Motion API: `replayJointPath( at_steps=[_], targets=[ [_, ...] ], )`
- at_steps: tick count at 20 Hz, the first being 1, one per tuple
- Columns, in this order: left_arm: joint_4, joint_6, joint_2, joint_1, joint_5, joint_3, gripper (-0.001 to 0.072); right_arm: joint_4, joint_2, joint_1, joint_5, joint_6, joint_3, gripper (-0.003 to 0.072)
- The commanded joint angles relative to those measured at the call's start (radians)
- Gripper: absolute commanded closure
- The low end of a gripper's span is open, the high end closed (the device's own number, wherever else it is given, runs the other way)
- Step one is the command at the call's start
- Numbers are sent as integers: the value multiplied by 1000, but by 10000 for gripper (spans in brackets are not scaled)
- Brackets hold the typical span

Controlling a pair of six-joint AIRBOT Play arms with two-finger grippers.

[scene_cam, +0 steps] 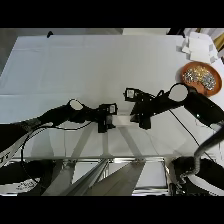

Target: Fold the box and place the chain.

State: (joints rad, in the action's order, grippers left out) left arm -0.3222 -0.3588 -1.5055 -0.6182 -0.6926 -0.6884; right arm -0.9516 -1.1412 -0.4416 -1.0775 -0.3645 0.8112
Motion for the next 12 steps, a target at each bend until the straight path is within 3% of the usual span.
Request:
replayJointPath(
  at_steps=[1,4,10,12],
  targets=[
    [0,0,0,0,0,0,377,-48,3,-28,60,-5,-8,400],
    [0,0,0,0,0,0,377,-71,4,-46,76,-5,-8,520],
    [0,0,0,0,0,0,377,-76,5,-45,71,-28,-8,539],
    [0,0,0,0,0,0,377,-84,5,-45,76,-28,-8,601]
  ],
)
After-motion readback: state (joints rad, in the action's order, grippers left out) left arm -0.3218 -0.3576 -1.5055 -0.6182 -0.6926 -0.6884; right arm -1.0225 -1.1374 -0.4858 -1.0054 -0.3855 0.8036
